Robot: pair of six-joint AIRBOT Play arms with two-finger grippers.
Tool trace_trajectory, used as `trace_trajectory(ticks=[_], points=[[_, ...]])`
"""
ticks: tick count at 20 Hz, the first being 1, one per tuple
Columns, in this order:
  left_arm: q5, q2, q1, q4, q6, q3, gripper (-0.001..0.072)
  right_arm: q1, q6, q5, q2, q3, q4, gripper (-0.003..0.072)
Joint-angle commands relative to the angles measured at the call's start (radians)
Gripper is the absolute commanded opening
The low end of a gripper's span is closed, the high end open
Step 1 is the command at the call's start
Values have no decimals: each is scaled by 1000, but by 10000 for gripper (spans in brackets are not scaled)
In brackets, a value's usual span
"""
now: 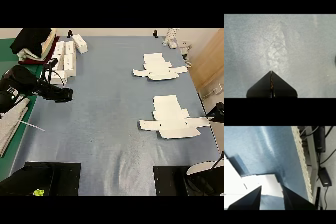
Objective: Fold the box.
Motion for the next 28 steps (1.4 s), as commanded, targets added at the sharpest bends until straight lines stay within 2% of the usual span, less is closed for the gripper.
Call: trace_trajectory(ticks=[1, 6, 7, 8, 9, 10, 11, 14, 18, 22, 25, 28], points=[[1, 0, 0, -7, 0, 0, 13, -1, -15, -8, -4, 1, 13, 404], [1, 0, 0, -8, 0, 0, 14, 0, -14, -22, -4, -10, 29, 401], [1, 0, 0, -8, 0, 0, 13, 1, -16, -38, -4, -9, 56, 311], [1, 0, 0, -8, 0, 0, 13, 2, -23, -59, -4, -9, 90, 262], [1, 0, 0, -8, 0, 0, 13, 7, -23, -82, -4, -9, 125, 262], [1, 0, 0, -11, 0, 0, 13, 18, -23, -111, -4, -9, 155, 190], [2, 0, 0, -19, 0, 0, 13, 33, -23, -134, -4, -9, 177, 12], [36, 0, 0, -23, 0, 0, 13, 107, -3, -178, -2, -10, 265, 1], [34, 0, 0, -23, 0, 0, 13, 262, 104, -140, 59, -42, 341, 1], [0, 0, 2, -22, 16, 0, 14, 486, 200, 130, 291, -269, 340, 0], [-97, -1, 2, -21, 95, 0, 14, 633, 321, 232, 467, -460, 320, 0], [-112, -3, 0, -39, 97, 0, 14, 768, 458, 356, 631, -636, 259, -1]])
